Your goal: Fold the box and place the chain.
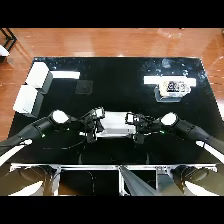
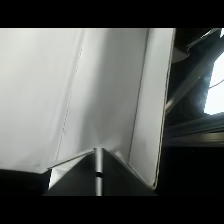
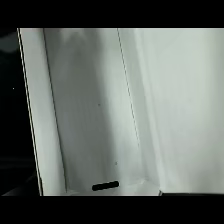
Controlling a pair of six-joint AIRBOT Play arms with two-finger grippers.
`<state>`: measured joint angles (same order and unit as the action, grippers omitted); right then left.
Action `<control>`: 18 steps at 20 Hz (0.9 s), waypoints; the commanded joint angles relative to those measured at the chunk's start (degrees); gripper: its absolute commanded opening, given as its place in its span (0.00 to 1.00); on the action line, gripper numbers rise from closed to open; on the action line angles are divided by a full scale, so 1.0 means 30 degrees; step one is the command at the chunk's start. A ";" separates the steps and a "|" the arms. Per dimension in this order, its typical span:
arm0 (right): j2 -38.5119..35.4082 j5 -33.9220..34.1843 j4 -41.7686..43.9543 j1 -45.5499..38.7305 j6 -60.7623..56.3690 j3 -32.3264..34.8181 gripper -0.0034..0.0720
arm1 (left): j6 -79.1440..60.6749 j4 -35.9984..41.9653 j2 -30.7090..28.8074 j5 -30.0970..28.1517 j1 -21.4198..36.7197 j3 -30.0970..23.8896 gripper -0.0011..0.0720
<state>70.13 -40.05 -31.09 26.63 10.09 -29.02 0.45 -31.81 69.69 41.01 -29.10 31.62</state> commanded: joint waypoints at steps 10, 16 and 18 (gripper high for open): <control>0.0015 0.0168 -0.0015 0.0015 0.0000 0.0000 0.51 | 1.2386 -0.4422 -0.4430 0.5493 0.9289 0.0007 0.04; 0.0015 0.0168 -0.0022 0.0007 0.0000 0.0000 0.51 | 2.0174 -0.4867 -0.3330 0.5676 1.2954 -0.1537 0.04; 0.0015 0.0168 -0.0015 0.0015 0.0000 0.0000 0.51 | 2.1529 -0.4532 -0.2266 0.5661 1.2772 -0.2091 0.04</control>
